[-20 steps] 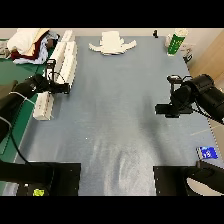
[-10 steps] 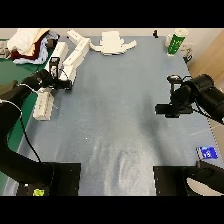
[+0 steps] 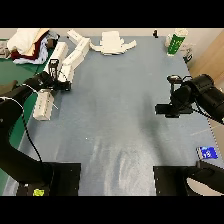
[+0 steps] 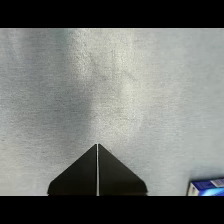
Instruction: Fold the box.
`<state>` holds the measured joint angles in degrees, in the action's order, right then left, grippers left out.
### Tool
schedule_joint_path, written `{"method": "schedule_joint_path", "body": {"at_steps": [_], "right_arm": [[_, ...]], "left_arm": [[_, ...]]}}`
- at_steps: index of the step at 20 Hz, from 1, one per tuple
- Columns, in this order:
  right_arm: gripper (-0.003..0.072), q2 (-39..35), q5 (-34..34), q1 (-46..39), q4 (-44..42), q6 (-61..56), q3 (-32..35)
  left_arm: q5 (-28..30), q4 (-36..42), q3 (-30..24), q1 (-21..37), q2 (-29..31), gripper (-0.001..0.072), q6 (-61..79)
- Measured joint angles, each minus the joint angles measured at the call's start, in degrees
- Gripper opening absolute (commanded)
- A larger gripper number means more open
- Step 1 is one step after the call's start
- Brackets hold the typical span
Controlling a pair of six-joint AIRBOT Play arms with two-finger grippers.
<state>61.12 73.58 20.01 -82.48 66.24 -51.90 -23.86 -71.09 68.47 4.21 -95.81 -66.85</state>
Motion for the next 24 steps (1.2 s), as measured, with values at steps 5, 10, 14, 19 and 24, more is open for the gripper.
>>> {"method": "schedule_joint_path", "body": {"at_steps": [5,10,14,19,24], "right_arm": [[0.002,0.0,0.0,0.0,0.02,0.0,0.0],[0.002,0.0,0.0,0.0,0.02,0.0,0.0],[0.002,0.0,0.0,0.0,0.0,0.0,0.0],[0.002,0.0,0.0,0.0,0.02,0.02,0.0],[0.002,0.0,0.0,0.0,0.0,0.0,0.0]], "left_arm": [[0.31,0.31,0.02,0.04,-0.35,0.0493,-0.04],[-0.59,1.36,0.07,0.11,-0.48,0.0696,-0.24],[-4.81,1.03,0.04,0.31,1.07,0.0696,-0.48],[-16.06,-2.47,2.6,1.86,8.31,0.0696,-0.66],[-31.01,-1.18,8.41,3.21,18.49,0.0014,-2.36]]}}
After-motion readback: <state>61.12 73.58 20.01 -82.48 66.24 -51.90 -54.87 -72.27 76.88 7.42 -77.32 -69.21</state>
